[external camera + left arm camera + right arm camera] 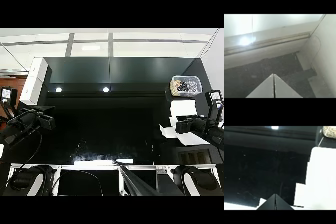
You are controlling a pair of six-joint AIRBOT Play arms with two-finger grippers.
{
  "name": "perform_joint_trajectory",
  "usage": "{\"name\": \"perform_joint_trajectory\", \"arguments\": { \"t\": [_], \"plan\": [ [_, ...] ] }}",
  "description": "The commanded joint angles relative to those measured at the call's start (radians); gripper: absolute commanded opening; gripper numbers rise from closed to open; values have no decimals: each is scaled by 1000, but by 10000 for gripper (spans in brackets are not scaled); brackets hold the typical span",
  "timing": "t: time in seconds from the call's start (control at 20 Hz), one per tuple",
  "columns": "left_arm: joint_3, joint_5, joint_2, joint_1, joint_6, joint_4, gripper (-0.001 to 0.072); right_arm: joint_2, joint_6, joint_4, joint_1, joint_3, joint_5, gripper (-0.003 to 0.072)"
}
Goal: Fold the box and place the chain.
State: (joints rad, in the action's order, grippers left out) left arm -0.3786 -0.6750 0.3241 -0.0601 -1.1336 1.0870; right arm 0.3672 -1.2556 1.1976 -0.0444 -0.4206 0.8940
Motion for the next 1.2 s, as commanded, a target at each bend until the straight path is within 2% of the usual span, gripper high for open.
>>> {"name": "perform_joint_trajectory", "arguments": {
  "t": [0.0, 1.05, 1.15],
  "plan": [
    [0, 0, 0, 0, 0, 0, 30, -1, 0, 0, 1, 1, 0, 15],
    [0, 0, 0, 0, 0, 0, 30, -1, 0, 0, 1, 1, 0, 15],
    [0, 1, 0, 0, 0, 0, 30, 0, 0, 9, 1, 1, -42, 15]
  ]
}}
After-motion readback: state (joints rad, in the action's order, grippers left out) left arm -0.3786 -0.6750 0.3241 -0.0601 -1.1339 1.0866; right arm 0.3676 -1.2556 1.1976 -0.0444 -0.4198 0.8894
